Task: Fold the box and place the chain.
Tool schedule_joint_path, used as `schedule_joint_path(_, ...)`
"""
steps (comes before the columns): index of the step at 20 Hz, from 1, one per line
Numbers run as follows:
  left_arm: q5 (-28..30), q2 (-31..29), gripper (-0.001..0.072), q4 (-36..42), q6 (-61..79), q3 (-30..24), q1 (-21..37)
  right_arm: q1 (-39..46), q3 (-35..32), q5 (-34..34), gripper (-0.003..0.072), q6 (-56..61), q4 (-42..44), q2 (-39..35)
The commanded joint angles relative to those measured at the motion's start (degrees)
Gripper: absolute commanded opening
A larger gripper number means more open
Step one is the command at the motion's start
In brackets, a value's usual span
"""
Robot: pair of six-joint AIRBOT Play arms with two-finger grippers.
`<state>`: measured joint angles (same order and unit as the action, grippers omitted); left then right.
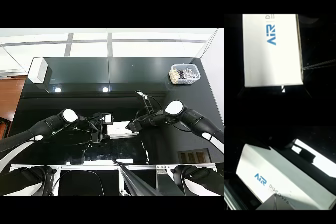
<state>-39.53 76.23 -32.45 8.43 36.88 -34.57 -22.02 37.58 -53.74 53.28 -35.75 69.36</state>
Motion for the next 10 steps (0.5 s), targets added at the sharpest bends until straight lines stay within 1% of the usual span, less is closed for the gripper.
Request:
schedule_joint_path(1,0.5,0.0,0.0481,0.1,0.1,0.0,0.0,0.1,0.0,0.0,0.0019,-0.4,-1.8,0.9)
schedule_joint_path(3,0.5,0.0,0.0481,0.1,0.1,0.0,0.0,0.6,2.0,-3.9,0.0018,-2.5,-1.8,-1.0)
schedule_joint_path(6,0.3,-0.2,0.0483,0.1,0.1,0.0,0.0,4.8,6.6,-8.7,0.0018,-2.7,-4.2,-7.1)
schedule_joint_path(7,-0.1,-1.0,0.0554,-0.2,0.1,0.0,0.0,7.3,7.5,-9.2,0.0019,-2.6,-6.3,-9.7)
schedule_joint_path(8,-0.5,-2.2,0.0717,-2.3,-0.1,0.2,0.0,10.0,7.6,-9.2,0.0019,-2.1,-8.3,-12.1)
schedule_joint_path(10,-2.5,-4.9,0.0712,-6.6,-8.7,1.6,0.2,16.0,7.6,-10.8,0.0018,0.6,-14.4,-15.8)
